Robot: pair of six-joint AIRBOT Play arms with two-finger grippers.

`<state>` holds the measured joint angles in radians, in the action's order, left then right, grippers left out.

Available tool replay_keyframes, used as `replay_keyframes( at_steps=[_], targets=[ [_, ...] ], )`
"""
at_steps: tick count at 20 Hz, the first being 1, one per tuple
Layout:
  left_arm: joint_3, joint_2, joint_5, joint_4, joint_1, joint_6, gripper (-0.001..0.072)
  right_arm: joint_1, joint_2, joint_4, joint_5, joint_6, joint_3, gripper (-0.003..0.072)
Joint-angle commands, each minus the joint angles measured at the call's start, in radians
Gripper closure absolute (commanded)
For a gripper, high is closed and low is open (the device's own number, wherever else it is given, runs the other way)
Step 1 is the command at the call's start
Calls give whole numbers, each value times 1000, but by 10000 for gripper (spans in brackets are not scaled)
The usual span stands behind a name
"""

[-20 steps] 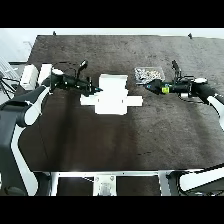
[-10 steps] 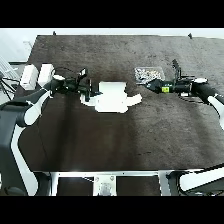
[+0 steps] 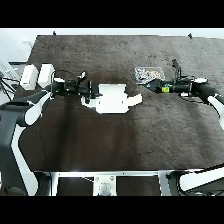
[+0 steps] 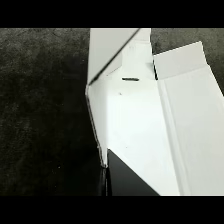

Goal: Fold the box and place the chain.

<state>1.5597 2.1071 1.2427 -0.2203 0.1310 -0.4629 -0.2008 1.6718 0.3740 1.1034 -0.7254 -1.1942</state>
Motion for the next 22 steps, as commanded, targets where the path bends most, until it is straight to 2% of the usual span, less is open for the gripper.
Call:
replay_keyframes(
  at_steps=[1,11,22],
  targets=[
    [-1,2,3,8,0,28,691,0,0,0,0,23,0,282],
    [-2,3,-32,40,0,43,692,0,0,0,0,39,1,281],
    [-2,19,-26,34,0,5,691,0,0,0,0,50,2,281]
  ],
)
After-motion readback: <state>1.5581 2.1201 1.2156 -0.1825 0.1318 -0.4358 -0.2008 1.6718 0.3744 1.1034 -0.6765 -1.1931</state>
